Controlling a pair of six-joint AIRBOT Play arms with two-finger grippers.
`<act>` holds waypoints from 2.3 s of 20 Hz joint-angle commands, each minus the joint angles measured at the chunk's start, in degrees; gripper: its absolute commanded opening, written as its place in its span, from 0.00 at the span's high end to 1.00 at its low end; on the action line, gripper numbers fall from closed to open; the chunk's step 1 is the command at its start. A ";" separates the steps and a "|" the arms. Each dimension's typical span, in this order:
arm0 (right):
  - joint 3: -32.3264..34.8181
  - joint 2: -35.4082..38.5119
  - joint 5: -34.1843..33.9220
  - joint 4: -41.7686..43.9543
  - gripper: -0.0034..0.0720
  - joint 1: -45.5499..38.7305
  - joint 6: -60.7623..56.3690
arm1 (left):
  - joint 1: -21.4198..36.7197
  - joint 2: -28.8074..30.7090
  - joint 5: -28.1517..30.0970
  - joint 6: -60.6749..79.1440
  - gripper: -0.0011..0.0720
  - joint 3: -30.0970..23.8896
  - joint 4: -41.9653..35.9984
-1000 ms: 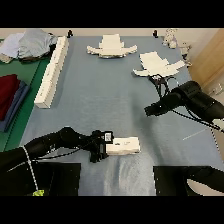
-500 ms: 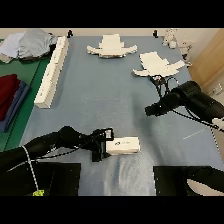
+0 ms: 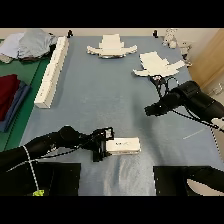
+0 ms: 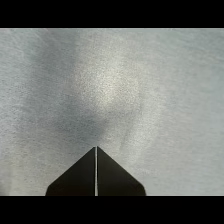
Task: Fold the box.
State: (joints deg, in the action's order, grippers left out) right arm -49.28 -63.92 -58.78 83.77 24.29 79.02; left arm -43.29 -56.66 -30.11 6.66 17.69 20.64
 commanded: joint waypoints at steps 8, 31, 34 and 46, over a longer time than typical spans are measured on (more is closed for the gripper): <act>-0.04 -0.04 -0.42 0.22 0.93 -0.02 0.00 | 0.07 -0.04 0.13 -0.02 0.55 0.04 -0.07; -0.04 -0.04 -0.76 0.20 0.93 -0.02 0.00 | 61.79 37.20 -32.54 -69.26 0.55 3.61 55.84; -0.04 -0.04 -0.79 0.11 0.93 0.00 0.00 | 66.31 31.54 -28.39 -65.48 0.55 3.61 55.84; -0.04 -0.04 -0.76 0.17 0.93 -0.02 0.00 | 78.51 24.41 -18.29 -55.98 0.55 3.85 55.54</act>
State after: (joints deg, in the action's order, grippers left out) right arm -49.28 -63.92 -59.59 83.85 24.27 79.02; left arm 32.16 -31.05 -50.96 -52.34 21.50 76.95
